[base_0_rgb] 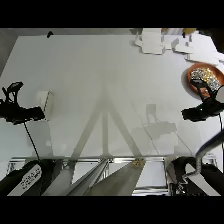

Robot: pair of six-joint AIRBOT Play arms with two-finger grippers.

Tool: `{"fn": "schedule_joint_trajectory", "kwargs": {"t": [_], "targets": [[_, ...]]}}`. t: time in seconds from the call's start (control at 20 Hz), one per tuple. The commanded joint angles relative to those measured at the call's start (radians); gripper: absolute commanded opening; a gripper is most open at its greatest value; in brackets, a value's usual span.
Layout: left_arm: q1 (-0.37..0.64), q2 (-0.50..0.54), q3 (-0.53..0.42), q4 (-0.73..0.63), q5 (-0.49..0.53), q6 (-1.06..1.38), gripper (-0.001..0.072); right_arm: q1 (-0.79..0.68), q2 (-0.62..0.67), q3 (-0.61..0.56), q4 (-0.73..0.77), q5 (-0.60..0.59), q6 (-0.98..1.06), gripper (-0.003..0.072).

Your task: Fold the box and place the chain.

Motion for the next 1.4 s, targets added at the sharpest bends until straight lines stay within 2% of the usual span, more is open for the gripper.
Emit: {"fn": "schedule_joint_trajectory", "kwargs": {"t": [0.0, 0.25, 0.5, 0.75, 1.35], "targets": [[-0.001, 0.102, 0.000, -0.002, -0.031, -0.014, 0.0694, 0.000, -0.001, 0.001, 0.000, 0.000, 0.000, 0.0016], [-0.001, 0.299, 0.000, -0.010, -0.087, -0.015, 0.0694, 0.000, -0.001, 0.001, 0.000, 0.000, 0.000, 0.0016], [-0.001, 0.421, 0.000, -0.025, -0.200, -0.015, 0.0694, 0.000, -0.001, 0.001, 0.000, 0.000, 0.000, 0.0016], [-0.002, 0.455, -0.001, -0.025, -0.251, -0.015, 0.0694, 0.000, -0.001, 0.001, 0.000, 0.000, 0.000, 0.0016], [-0.002, 0.454, -0.003, -0.025, -0.209, -0.015, 0.0694, 0.000, -0.001, 0.001, 0.000, 0.000, 0.000, 0.0016]]}}
